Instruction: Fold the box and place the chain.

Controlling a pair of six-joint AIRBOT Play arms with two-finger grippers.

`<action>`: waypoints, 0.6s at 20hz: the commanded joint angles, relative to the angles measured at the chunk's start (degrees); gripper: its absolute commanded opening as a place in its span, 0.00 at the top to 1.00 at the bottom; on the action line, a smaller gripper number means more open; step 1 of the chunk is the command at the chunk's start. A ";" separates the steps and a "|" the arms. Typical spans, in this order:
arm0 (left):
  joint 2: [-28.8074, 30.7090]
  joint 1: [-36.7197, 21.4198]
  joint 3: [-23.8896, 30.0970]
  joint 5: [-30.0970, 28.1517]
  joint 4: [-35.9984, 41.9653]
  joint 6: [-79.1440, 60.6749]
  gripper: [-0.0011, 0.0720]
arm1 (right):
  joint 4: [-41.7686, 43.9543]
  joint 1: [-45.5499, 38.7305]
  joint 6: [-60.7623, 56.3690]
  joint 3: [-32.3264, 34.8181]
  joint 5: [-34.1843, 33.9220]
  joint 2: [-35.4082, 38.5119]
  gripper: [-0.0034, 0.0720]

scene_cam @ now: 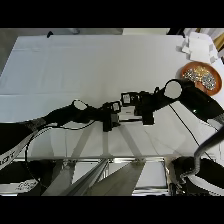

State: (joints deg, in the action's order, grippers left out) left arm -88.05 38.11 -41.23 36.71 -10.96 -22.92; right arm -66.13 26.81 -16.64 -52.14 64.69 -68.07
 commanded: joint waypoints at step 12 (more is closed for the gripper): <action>0.02 -0.04 -0.04 -0.02 -0.02 0.02 0.64 | -0.02 0.02 -0.02 3.50 -2.12 -0.02 0.92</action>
